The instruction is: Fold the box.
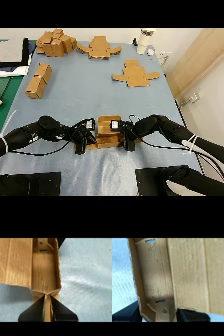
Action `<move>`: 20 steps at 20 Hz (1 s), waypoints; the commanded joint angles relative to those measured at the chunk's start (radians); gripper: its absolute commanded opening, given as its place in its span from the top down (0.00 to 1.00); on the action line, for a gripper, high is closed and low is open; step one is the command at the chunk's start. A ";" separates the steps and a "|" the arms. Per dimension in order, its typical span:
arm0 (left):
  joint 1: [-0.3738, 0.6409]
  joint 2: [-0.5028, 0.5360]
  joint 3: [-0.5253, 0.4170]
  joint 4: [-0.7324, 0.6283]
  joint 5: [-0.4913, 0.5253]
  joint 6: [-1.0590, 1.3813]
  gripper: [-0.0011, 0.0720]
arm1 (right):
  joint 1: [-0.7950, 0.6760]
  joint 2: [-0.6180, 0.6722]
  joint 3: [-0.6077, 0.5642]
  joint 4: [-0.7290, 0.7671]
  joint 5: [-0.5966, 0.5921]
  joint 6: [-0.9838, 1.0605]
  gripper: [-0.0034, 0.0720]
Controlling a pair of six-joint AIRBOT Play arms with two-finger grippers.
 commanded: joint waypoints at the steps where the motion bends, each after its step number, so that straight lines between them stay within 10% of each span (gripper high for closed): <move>1: 0.000 -0.002 0.001 -0.049 0.012 0.031 0.84 | 0.000 0.000 0.000 0.001 0.000 0.000 0.29; 13: -0.037 -0.059 0.003 -0.184 0.010 0.107 0.84 | 0.000 0.000 0.000 0.000 0.000 0.000 0.29; 14: -0.037 -0.059 0.003 -0.192 0.011 0.119 0.81 | 0.000 0.000 0.000 0.001 0.000 0.000 0.29; 16: -0.037 -0.059 0.003 -0.193 0.011 0.119 0.44 | 0.000 0.000 0.000 0.000 0.000 0.000 0.29; 20: -0.037 -0.059 0.003 -0.190 0.010 0.119 0.39 | 0.000 0.000 0.000 0.000 0.000 0.000 0.29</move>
